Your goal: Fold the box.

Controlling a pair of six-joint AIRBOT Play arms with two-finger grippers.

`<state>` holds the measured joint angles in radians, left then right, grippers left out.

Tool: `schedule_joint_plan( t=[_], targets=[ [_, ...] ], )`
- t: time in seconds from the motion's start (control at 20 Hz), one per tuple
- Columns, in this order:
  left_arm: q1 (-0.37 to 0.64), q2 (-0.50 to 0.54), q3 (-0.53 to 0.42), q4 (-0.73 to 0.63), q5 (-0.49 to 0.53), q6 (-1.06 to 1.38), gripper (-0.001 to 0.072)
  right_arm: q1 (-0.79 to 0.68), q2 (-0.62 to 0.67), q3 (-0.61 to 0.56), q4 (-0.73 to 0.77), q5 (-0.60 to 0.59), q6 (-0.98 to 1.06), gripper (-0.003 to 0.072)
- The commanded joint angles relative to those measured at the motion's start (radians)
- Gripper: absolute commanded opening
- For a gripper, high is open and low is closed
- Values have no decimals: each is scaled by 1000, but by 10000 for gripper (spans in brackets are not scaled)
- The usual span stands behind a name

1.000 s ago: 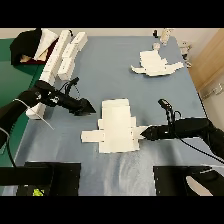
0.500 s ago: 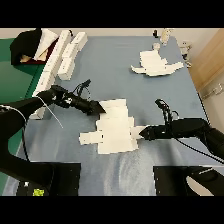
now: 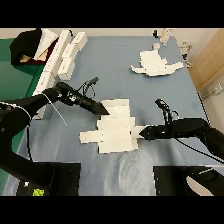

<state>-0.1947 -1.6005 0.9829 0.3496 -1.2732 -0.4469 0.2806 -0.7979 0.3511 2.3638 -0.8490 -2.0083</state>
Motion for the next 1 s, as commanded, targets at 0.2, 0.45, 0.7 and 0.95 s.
schedule_joint_plan(
  t=[0.2,0.45,0.7,0.95],
  targets=[
    [-5,-1,14,67,-36,32,155,1,-1,1,-4,0,0,0],
    [-7,-1,16,66,-45,66,13,1,-1,1,-4,0,0,0],
    [-24,-1,16,62,-44,65,13,1,-1,1,-12,5,0,101],
    [-24,4,31,47,-41,145,12,0,-1,2,-166,51,35,254]
  ],
)
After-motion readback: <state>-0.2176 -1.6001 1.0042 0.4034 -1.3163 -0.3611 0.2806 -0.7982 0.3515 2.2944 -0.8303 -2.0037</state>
